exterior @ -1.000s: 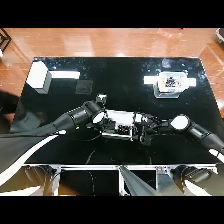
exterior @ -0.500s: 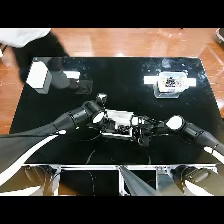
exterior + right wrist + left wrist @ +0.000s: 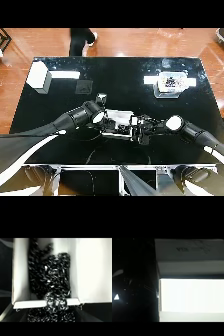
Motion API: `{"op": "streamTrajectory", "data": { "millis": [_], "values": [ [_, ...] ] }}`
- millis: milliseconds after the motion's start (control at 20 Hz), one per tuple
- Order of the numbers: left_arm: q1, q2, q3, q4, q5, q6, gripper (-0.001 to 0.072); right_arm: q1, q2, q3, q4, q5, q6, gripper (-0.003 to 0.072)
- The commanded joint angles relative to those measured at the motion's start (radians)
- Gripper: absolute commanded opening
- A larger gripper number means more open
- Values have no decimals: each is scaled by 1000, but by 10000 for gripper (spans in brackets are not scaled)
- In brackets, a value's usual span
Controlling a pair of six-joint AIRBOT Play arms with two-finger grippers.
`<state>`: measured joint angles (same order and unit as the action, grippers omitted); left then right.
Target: Fold the box and place the chain.
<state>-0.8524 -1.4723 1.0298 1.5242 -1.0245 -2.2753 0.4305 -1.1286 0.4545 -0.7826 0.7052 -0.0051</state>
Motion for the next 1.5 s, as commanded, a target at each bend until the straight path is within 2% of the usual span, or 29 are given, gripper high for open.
{"op": "streamTrajectory", "data": {
  "millis": [0, 250, 300, 350, 400, 450, 550, 750, 1100, 1300, 1450],
  "values": [
    [0, 0, 0, 0, -2, 1, 23, 1, 0, -1, -47, -3, 45, 600],
    [0, 0, 0, 0, -2, 1, 23, 1, 0, -1, -75, -11, 80, 599],
    [0, 0, 0, 0, -2, 1, 23, 1, 0, -1, -75, -11, 80, 554],
    [0, 0, 0, 0, -3, 1, 23, 1, 0, -1, -74, -6, 81, 300],
    [0, 0, 0, 0, -4, 1, 23, 1, 0, -1, -74, -3, 81, 171],
    [0, 0, 0, 0, -4, 1, 23, 1, 0, -1, -71, -2, 81, 86],
    [0, 0, 0, 0, -4, 1, 23, 1, 0, 1, -46, 3, 80, 33],
    [0, 0, 0, 0, -5, 1, 23, 0, 40, 3, -6, 4, 104, 16],
    [0, 0, 0, 0, -4, 1, 23, -1, 278, 28, -50, -7, 460, 15],
    [0, 0, 0, 0, -4, 1, 23, 0, 381, 114, -45, 61, 700, 15],
    [0, 0, 0, 0, -4, 1, 23, 0, 397, 240, 8, 164, 809, 15]
  ]
}}
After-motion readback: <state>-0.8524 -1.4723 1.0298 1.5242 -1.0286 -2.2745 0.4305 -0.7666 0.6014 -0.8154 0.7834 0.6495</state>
